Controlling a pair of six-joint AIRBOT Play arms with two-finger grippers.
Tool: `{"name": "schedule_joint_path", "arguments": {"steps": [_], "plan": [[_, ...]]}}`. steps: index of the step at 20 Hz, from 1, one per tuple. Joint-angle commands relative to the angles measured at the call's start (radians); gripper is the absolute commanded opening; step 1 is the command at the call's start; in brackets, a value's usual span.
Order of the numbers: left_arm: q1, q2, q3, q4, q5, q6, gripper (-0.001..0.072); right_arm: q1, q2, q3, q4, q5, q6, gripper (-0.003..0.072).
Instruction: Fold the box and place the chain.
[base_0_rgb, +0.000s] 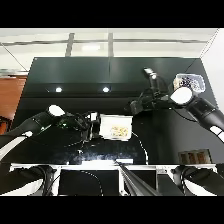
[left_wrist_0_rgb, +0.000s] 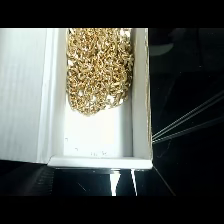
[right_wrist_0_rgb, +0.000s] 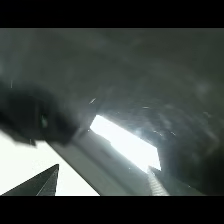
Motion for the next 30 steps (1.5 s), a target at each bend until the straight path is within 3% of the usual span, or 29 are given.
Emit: {"name": "schedule_joint_path", "arguments": {"steps": [1, 5, 10, 18, 19, 21, 22, 30], "plan": [[0.0, -0.001, 0.001, 0.0, 0.0, 0.0, 0.0487, 0.027, -0.009, 0.035, 0.021, 0.104, -0.379, 0.0644], [0.0, -0.001, 0.001, 0.0, 0.0, -0.001, 0.0488, 0.032, 0.034, 0.047, -0.044, 0.291, -0.454, 0.0644], [0.0, -0.001, 0.001, 0.0, 0.0, 0.0, 0.0487, 0.096, 0.034, -0.067, -0.055, 0.213, -0.493, 0.0643], [0.0, -0.001, 0.001, 0.0, 0.0, 0.0, 0.0487, 0.142, 0.034, -0.072, -0.06, 0.195, -0.568, 0.0636], [0.0, -0.001, 0.001, 0.0, 0.0, 0.0, 0.0487, 0.142, 0.034, -0.072, -0.059, 0.185, -0.568, 0.049], [0.0, -0.001, 0.001, 0.0, 0.0, 0.0, 0.0487, 0.142, 0.034, -0.072, -0.056, 0.167, -0.568, 0.0436], [0.0, -0.001, 0.001, 0.0, 0.0, 0.0, 0.0488, 0.142, 0.034, -0.072, -0.056, 0.165, -0.568, 0.0269], [0.0, -0.001, 0.001, 0.0, 0.0, 0.0, 0.0488, 0.142, 0.026, -0.073, -0.061, 0.165, -0.567, 0.0246]]}}
